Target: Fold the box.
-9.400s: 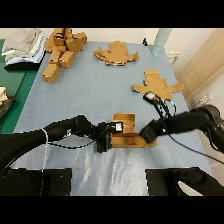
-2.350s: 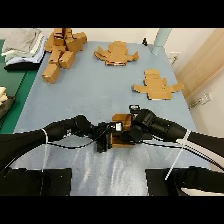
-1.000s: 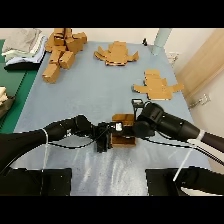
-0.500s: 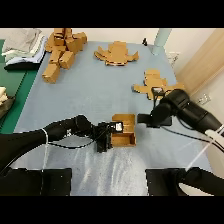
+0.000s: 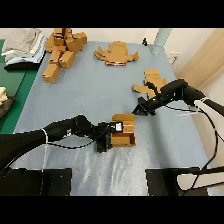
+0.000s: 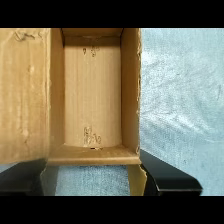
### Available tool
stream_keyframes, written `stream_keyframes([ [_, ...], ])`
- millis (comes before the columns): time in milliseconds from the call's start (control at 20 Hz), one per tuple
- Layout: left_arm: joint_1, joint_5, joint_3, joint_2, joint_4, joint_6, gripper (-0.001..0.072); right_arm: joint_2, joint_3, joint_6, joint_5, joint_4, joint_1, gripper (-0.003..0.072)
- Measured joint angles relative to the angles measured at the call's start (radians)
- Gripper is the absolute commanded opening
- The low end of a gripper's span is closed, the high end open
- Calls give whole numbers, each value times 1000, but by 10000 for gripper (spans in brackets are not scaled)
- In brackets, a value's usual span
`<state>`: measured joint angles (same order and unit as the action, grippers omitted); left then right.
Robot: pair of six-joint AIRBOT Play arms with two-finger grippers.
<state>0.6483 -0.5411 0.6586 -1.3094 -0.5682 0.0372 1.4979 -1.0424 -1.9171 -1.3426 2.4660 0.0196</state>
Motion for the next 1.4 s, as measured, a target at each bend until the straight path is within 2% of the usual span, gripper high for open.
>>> stream_keyframes([
  [250, 0, 0, 0, 0, 0, 0, 522, 52, -16, -184, -89, 84, 41, 5],
  [500, 0, 0, 0, 0, 0, 0, 521, -29, 69, -287, -97, 71, 151, 4],
  [950, 0, 0, 0, 0, 0, 0, 522, -333, 254, -322, 85, -97, 308, 4],
  [1400, 0, 0, 0, 0, 0, 0, 522, -588, 454, -324, 390, -301, 498, 4],
])
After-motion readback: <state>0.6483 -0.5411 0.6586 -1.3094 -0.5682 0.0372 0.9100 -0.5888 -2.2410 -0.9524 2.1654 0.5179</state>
